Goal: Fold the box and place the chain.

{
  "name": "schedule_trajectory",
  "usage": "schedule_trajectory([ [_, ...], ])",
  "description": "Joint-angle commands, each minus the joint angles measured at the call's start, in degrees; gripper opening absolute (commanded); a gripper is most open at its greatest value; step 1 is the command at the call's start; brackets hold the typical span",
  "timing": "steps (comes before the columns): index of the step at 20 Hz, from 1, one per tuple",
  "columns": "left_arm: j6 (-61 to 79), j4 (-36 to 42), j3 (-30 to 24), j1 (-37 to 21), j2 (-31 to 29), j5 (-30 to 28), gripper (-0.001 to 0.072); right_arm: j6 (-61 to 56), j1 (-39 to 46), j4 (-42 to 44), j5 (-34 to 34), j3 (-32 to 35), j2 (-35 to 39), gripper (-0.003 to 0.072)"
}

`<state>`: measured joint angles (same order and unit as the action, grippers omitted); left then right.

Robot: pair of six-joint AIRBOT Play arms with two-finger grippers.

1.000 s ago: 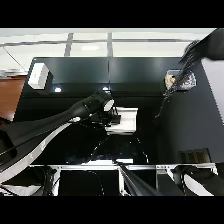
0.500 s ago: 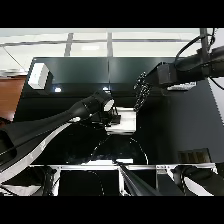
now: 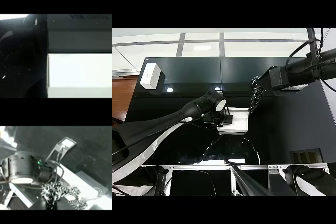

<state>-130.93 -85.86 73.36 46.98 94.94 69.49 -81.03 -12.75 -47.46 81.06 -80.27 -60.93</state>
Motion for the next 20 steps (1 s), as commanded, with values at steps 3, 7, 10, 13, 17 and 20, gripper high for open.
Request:
schedule_trajectory([
  [3, 0.0, 0.0, 0.0, 0.0, 0.0, 0.0, 0.0029, 0.9, 0.2, -1.2, 2.3, 0.7, -0.1, 0.0015],
  [7, 0.0, 0.0, 0.0, 0.0, 0.0, 0.0, 0.0029, 0.9, 0.2, 1.0, 1.0, 3.1, -0.1, 0.0016],
  [10, 0.0, 0.0, 0.0, 0.0, 0.0, 0.0, 0.0029, 1.0, -0.4, 6.2, -3.0, 7.2, -0.1, 0.0016],
  [13, 0.0, 0.0, 0.0, 0.0, 0.0, 0.0, 0.0029, 1.2, -3.2, 6.9, -7.9, 11.8, -0.1, 0.0017],
  [17, 0.0, 0.0, 0.0, 0.0, 0.0, 0.0, 0.0030, 2.0, -5.6, 5.7, -16.6, 19.9, -0.1, 0.0018],
  [20, 0.0, 0.0, 0.0, 0.0, 0.0, 0.0, 0.0029, 2.3, -5.6, 5.0, -20.9, 28.0, -0.1, 0.0018],
])
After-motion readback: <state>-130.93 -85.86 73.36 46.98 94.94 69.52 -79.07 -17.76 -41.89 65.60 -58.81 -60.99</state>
